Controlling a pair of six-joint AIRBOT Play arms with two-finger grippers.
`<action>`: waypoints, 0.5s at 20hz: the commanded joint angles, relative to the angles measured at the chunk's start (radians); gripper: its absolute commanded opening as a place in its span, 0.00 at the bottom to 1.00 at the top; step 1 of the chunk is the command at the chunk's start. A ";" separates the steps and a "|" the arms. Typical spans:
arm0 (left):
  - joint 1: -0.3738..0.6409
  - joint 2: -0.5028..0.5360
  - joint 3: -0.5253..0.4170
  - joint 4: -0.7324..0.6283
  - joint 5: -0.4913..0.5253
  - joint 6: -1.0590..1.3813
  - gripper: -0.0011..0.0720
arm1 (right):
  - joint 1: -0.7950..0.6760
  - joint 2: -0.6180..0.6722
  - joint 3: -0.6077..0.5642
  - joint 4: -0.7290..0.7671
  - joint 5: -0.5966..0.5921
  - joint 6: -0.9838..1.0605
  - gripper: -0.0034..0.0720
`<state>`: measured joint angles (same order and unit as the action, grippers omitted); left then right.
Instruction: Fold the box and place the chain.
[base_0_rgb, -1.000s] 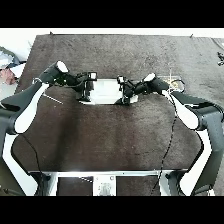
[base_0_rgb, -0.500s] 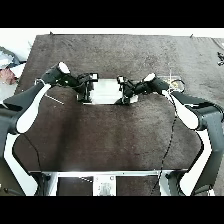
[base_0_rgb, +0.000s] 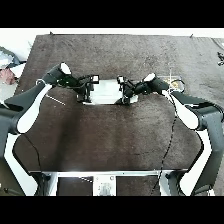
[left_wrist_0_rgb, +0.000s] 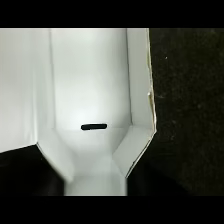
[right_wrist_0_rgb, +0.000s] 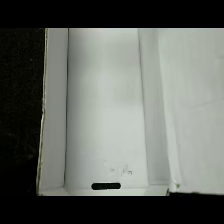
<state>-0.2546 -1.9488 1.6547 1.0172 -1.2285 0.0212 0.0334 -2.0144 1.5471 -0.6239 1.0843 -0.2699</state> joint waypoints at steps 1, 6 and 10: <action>0.000 0.000 0.000 0.002 -0.014 -0.014 0.46 | 0.001 0.001 0.000 0.000 0.000 0.000 0.56; 0.000 -0.001 0.000 -0.031 -0.029 -0.014 0.45 | 0.001 0.001 0.001 0.000 0.000 0.000 0.56; 0.000 -0.002 0.000 -0.031 -0.029 -0.022 0.31 | 0.001 0.001 0.000 0.000 0.000 0.000 0.56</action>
<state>-0.2546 -1.9499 1.6547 0.9924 -1.2575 0.0071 0.0334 -2.0144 1.5471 -0.6239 1.0843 -0.2691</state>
